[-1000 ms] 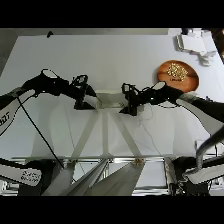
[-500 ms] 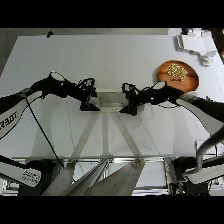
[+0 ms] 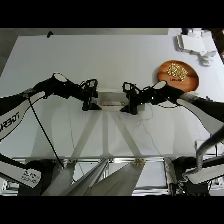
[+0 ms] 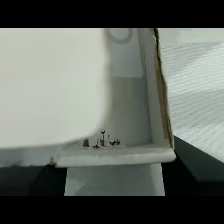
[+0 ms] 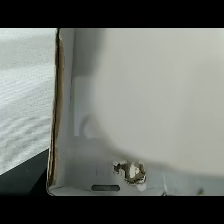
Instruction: Fold the box and place the chain.
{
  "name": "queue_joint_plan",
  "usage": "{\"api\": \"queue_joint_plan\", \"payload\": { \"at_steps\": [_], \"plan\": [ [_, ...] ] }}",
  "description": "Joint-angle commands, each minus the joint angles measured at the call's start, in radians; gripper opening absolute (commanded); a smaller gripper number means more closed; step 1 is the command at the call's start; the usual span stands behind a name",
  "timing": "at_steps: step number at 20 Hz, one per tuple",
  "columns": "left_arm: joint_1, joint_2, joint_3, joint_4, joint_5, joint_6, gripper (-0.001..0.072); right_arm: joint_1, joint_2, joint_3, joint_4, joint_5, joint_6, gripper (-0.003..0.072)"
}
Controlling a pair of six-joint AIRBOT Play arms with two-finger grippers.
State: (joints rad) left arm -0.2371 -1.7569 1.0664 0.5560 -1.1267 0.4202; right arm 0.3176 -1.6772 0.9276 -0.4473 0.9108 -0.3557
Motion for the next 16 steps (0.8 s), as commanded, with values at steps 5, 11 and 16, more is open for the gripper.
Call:
{"api": "queue_joint_plan", "payload": {
  "at_steps": [5,11,16],
  "plan": [
    [-0.002,-0.001,-0.001,0.006,-0.014,-0.001,0.0208,0.001,0.000,0.000,0.000,0.006,0.000,0.0356],
    [-0.002,-0.001,-0.001,0.005,-0.014,-0.001,0.0208,0.001,0.000,0.000,0.000,0.006,0.000,0.0356],
    [-0.002,-0.001,-0.001,0.005,-0.014,-0.001,0.0208,-0.002,0.002,0.000,-0.005,0.000,0.014,0.0533]
  ]
}}
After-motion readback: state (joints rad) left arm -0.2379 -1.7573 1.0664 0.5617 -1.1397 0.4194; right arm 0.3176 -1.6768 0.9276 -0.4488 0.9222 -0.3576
